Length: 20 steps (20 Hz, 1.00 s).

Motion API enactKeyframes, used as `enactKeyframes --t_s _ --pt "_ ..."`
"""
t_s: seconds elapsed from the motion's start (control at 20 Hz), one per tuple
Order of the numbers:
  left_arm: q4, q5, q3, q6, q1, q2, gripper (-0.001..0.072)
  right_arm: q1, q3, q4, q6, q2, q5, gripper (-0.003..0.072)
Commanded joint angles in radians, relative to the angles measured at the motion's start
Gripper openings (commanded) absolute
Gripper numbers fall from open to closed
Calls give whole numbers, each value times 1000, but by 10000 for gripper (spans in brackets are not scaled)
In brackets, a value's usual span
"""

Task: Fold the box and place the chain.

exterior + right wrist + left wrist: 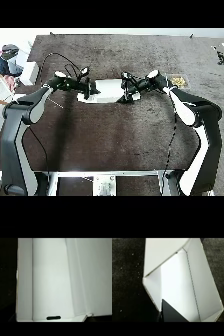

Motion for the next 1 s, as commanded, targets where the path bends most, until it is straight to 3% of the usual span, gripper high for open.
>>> enactKeyframes --t_s 0.0,0.2,0.3,0.4,0.55,0.6,0.95 --pt "1 0 0 0 1 0 11 1 0 0 -3 -1 -3 580" --pt "1 0 0 0 1 0 11 3 0 -23 -3 -2 -8 580" --pt "1 0 0 0 1 0 11 5 0 -29 -3 -2 -12 620" --pt "1 0 0 0 1 0 11 5 0 -25 -3 -2 -23 551" --pt "1 0 0 0 1 0 11 5 0 -26 -3 -2 -26 526" --pt "1 0 0 0 1 0 11 5 0 -26 -3 -2 -26 406" --pt "1 0 0 0 1 0 11 5 0 -29 -3 -2 -25 409"
